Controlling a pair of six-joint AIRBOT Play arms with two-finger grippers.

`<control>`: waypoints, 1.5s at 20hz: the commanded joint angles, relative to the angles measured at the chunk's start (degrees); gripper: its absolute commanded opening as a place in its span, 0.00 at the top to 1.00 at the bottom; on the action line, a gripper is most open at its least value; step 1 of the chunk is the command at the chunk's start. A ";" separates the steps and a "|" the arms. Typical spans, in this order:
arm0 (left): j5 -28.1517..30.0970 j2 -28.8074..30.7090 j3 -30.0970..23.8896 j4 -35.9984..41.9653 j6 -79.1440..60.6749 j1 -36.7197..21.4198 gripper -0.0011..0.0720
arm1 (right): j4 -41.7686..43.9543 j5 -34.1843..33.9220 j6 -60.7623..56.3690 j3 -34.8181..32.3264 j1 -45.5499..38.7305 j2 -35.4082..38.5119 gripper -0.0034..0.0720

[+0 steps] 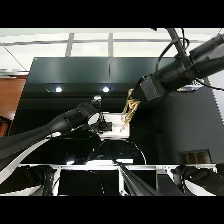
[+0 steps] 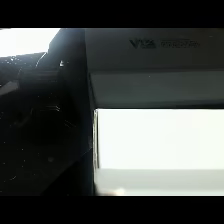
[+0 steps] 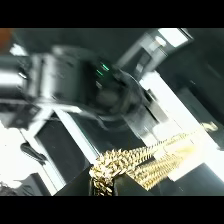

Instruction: Fold the box and place the chain.

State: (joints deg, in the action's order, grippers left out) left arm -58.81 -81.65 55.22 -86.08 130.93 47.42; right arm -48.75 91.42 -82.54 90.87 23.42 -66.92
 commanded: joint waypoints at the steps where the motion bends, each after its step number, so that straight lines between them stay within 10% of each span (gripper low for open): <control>1: 0.00 0.02 0.00 -0.02 0.00 -0.04 0.95 | -5.46 3.39 -1.31 -0.46 0.02 1.99 0.94; 30: 0.00 0.02 0.00 -0.02 0.00 -0.04 0.95 | 4.17 -35.67 -1.14 -39.76 5.05 -0.17 0.92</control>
State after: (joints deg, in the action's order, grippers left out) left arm -58.78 -81.65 55.22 -86.08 130.96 47.44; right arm -46.74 60.82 -83.96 53.63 28.42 -65.80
